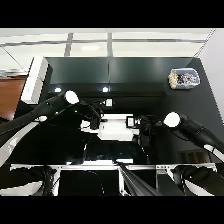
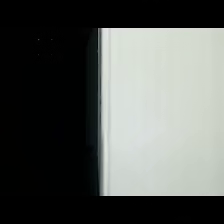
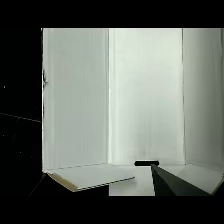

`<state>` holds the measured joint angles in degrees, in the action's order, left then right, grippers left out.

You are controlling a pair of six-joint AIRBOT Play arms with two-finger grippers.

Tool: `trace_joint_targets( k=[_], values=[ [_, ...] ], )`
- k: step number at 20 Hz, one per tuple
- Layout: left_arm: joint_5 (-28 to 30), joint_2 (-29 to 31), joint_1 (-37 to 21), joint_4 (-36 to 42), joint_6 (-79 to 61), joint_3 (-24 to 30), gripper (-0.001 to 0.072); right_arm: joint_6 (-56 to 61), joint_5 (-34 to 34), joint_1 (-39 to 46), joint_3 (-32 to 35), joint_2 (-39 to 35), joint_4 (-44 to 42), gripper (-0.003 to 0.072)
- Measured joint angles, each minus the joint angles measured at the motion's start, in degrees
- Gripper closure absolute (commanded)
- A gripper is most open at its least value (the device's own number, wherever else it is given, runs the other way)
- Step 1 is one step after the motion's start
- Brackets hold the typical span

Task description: Fold the box and place the chain.

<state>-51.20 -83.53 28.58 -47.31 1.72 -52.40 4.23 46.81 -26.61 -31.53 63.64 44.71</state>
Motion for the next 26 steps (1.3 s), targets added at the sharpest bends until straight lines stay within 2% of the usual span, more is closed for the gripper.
trace_joint_targets(
  k=[17, 22, 26],
  values=[
    [-0.22, -0.02, 0.0, 0.0, 0.02, 0.0, 0.0685, -0.04, -8.0, 2.36, -2.89, -2.47, 2.27, -0.0027],
    [-0.24, -0.04, 0.0, 0.0, 0.02, 0.0, 0.0684, -5.22, -6.84, 4.22, -3.04, -1.73, -3.02, -0.0027],
    [-0.44, -0.04, 0.0, -0.02, -0.02, 0.0, 0.0684, -10.01, -3.13, 4.57, -3.04, 0.94, -6.43, -0.0027]
  ],
)
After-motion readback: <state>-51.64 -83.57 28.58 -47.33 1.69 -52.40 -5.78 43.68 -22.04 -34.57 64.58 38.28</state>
